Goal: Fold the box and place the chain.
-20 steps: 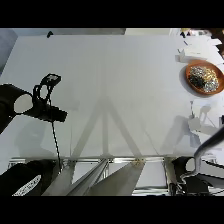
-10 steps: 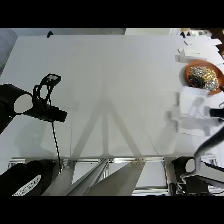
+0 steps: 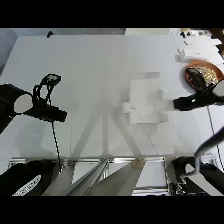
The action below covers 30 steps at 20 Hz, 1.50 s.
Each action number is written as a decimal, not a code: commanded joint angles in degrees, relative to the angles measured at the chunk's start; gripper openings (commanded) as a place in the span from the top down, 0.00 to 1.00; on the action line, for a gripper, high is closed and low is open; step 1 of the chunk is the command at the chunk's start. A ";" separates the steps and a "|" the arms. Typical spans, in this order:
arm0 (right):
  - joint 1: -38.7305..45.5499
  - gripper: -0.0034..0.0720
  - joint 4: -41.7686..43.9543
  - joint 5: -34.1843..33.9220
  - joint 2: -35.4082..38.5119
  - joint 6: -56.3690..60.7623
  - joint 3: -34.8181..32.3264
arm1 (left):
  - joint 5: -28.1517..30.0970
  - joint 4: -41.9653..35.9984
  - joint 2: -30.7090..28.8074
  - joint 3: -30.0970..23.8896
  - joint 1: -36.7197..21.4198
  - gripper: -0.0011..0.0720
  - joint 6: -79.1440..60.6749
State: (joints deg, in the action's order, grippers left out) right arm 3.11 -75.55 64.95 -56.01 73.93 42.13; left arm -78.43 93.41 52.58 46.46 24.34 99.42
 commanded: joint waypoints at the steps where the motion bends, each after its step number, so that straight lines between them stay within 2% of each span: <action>1: -9.40 0.93 4.96 -6.51 6.60 4.63 -8.11 | 1.51 0.02 -0.02 -0.02 -0.02 0.97 -1.05; 5: -17.77 0.93 5.92 -10.58 8.74 8.70 -14.51 | 2.21 -0.17 -0.02 -0.02 -0.02 0.97 -1.05; 9: -26.38 0.93 5.46 -12.79 8.74 12.00 -15.67 | 8.15 -0.22 0.24 -0.28 0.04 0.97 -3.56; 10: -28.17 0.93 5.46 -14.21 8.74 13.09 -15.67 | 9.84 -0.31 0.39 -0.28 0.04 0.87 -6.54; 12: -30.64 0.93 5.46 -16.13 8.74 14.67 -15.67 | 13.55 -4.79 0.79 -0.28 -0.09 0.08 -12.66; 13: -31.47 0.93 5.46 -16.63 8.74 14.78 -15.67 | 16.00 -9.49 1.18 -0.28 -0.09 0.06 -16.04; 16: -32.15 0.93 5.46 -17.11 8.74 14.80 -15.67 | 20.70 -30.08 4.94 -0.28 -0.09 0.06 -32.44; 19: -32.15 0.93 5.46 -16.98 8.74 14.78 -15.67 | 22.25 -42.18 11.89 -0.28 -0.09 0.06 -44.37; 24: -32.15 0.93 5.49 -16.94 8.74 14.78 -15.67 | 21.24 -52.89 22.97 -0.28 -0.11 0.06 -56.06; 27: -32.15 0.93 5.49 -16.94 8.74 14.78 -15.67 | 21.22 -55.58 25.44 -0.28 -0.09 0.06 -58.66; 30: -32.15 0.93 5.49 -16.79 8.74 14.78 -15.67 | 20.26 -55.49 25.75 -0.28 -0.11 0.11 -60.92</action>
State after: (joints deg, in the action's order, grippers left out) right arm -28.97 -70.08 48.03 -47.31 88.68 26.48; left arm -57.23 40.27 76.93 46.22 24.29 42.48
